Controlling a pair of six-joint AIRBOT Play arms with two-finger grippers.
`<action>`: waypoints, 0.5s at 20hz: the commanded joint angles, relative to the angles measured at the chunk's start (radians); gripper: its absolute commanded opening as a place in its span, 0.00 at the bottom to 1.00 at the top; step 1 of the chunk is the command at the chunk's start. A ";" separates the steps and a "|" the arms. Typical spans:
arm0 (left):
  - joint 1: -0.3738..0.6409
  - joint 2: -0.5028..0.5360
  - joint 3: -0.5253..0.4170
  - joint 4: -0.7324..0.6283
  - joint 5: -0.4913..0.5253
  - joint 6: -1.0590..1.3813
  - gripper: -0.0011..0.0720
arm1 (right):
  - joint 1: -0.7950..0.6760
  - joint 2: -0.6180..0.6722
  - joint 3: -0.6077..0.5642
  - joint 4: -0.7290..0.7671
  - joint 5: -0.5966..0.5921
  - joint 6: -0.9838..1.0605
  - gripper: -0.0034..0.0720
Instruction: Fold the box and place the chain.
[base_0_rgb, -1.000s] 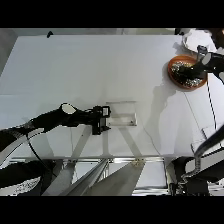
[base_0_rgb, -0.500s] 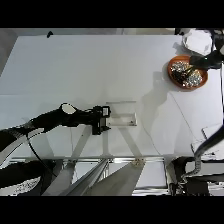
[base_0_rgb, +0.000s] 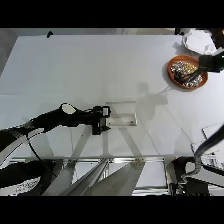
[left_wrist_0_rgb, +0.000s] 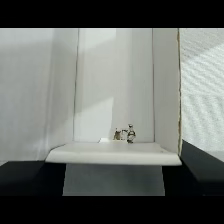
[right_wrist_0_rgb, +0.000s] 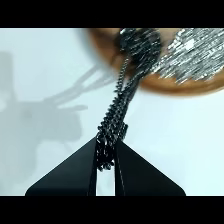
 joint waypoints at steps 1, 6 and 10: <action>0.000 0.001 0.000 0.000 0.000 0.000 0.39 | 0.003 0.032 -0.002 0.188 0.231 -0.043 0.06; 0.000 0.001 0.000 0.000 0.000 0.000 0.39 | 0.097 0.066 -0.121 0.220 0.258 -0.041 0.06; 0.000 0.001 0.000 0.000 0.000 0.000 0.39 | 0.225 0.179 -0.339 0.220 0.176 -0.056 0.06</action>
